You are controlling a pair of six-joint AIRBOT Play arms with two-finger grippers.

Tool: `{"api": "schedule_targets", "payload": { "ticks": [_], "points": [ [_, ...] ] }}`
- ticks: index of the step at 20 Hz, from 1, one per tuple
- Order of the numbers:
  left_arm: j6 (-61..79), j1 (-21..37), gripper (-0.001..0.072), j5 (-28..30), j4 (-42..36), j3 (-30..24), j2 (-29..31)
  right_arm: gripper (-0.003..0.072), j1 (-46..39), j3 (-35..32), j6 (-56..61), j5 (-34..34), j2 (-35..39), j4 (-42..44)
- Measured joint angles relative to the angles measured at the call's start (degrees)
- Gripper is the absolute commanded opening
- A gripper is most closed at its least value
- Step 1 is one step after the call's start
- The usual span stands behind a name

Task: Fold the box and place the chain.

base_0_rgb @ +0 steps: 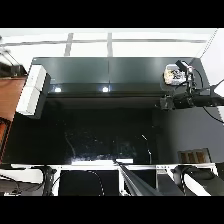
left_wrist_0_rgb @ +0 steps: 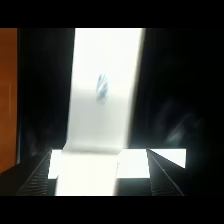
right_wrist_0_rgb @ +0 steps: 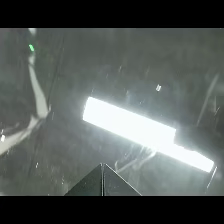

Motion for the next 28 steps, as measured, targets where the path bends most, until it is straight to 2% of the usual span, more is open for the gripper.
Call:
{"api": "schedule_targets", "payload": {
  "ticks": [1, 3, 6, 8, 10, 12, 15, 18, 22, 28],
  "points": [
    [-1.8, -0.9, 0.033, -1.7, -1.7, 2.7, 0.4, 0.0016, 0.7, 0.0, 0.0, -2.0, -0.1, 0.0],
    [-2.9, -3.0, 0.0024, -5.6, -6.0, 6.3, 1.7, 0.0015, 2.6, -0.3, -0.2, -7.3, -0.2, 0.0],
    [-1.7, -7.8, 0.0023, -12.7, -11.5, 6.1, 4.8, 0.0015, 5.6, -2.4, -1.0, -16.2, -0.7, -2.4],
    [-0.7, -11.8, 0.0023, -14.5, -13.3, 0.7, 8.7, 0.0016, 6.9, -5.3, -1.3, -21.7, -0.9, -4.9],
    [-0.2, -16.2, 0.0023, -12.0, -14.4, -8.9, 14.8, 0.0015, 6.9, -9.4, -1.3, -27.3, -1.0, -7.5],
    [0.0, -19.8, 0.0023, -5.9, -14.2, -21.3, 22.4, 0.0015, 5.4, -13.1, -0.9, -31.6, -1.1, -9.7],
    [-0.1, -22.5, 0.0024, 3.3, -13.6, -39.5, 34.6, 0.0015, 2.8, -16.0, -0.7, -33.2, -1.1, -11.4],
    [0.0, -22.6, 0.0025, 8.6, -12.1, -52.1, 43.9, 0.0016, 1.7, -17.2, -0.5, -33.7, -1.1, -12.2],
    [-0.1, -22.4, 0.0025, 10.6, -10.9, -60.9, 49.6, 0.0015, 1.1, -17.6, -0.5, -33.9, -1.1, -12.5],
    [-0.1, -22.4, 0.0025, 11.6, -10.5, -64.3, 51.3, 0.0015, 1.0, -17.8, -0.5, -34.0, -1.1, -12.7]
  ]
}}
